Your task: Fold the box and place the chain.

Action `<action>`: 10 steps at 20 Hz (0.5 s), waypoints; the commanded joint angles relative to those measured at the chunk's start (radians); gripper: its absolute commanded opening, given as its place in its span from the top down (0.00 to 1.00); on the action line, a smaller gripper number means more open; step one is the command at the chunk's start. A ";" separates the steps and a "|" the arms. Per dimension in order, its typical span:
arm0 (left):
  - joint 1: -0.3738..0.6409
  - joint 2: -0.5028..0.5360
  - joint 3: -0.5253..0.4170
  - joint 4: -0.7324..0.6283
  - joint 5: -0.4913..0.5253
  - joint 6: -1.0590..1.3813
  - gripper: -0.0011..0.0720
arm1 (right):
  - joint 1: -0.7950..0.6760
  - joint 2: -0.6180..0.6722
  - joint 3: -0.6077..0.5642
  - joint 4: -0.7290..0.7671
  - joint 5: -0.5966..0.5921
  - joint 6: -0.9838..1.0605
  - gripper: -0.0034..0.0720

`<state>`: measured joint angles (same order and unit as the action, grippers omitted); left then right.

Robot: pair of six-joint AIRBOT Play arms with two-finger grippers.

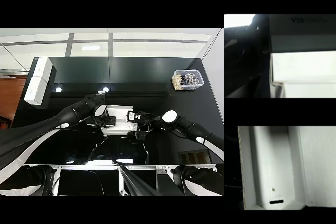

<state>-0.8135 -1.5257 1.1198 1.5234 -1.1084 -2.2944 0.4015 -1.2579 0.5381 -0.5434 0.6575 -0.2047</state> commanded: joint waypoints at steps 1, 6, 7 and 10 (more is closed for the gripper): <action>-0.001 -0.002 0.004 0.009 0.008 -0.052 0.61 | 0.001 0.000 0.000 0.000 0.000 0.000 0.83; -0.006 -0.002 0.004 0.008 -0.003 -0.055 0.86 | 0.001 0.000 0.000 0.000 0.000 0.000 0.83; -0.007 -0.002 0.004 0.008 0.000 -0.053 0.96 | 0.001 0.000 0.000 0.000 0.000 0.000 0.83; -0.008 -0.002 0.005 0.005 -0.004 -0.052 0.96 | 0.001 0.000 0.000 0.000 0.000 0.000 0.83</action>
